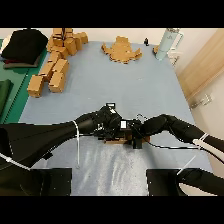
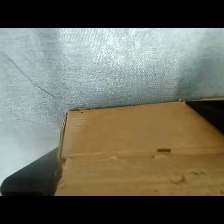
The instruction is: Fold the box.
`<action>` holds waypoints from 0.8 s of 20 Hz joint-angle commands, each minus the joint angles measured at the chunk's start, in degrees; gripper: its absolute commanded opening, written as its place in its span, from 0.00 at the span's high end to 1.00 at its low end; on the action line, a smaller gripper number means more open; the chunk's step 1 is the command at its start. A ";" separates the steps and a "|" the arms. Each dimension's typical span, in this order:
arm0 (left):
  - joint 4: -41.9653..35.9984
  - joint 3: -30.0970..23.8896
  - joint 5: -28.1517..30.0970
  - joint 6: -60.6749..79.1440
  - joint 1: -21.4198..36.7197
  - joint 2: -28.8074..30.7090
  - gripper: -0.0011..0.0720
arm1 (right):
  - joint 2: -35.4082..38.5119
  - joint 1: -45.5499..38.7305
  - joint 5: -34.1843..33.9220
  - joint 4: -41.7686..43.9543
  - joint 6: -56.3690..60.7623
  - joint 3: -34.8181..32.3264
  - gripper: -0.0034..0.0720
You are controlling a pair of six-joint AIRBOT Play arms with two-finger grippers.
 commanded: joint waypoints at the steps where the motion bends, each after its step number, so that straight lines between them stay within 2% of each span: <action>1: -0.57 0.98 -4.07 -0.20 0.33 0.35 0.40 | 0.02 0.00 -0.20 -0.17 0.22 0.04 0.26; 6: -2.14 1.18 -5.42 -0.17 2.54 1.81 0.40 | 0.02 0.02 -0.20 -0.17 0.22 0.04 0.26; 16: -27.45 5.77 -14.91 26.27 18.62 1.92 0.40 | 0.02 0.00 -0.20 -0.17 0.20 0.04 0.26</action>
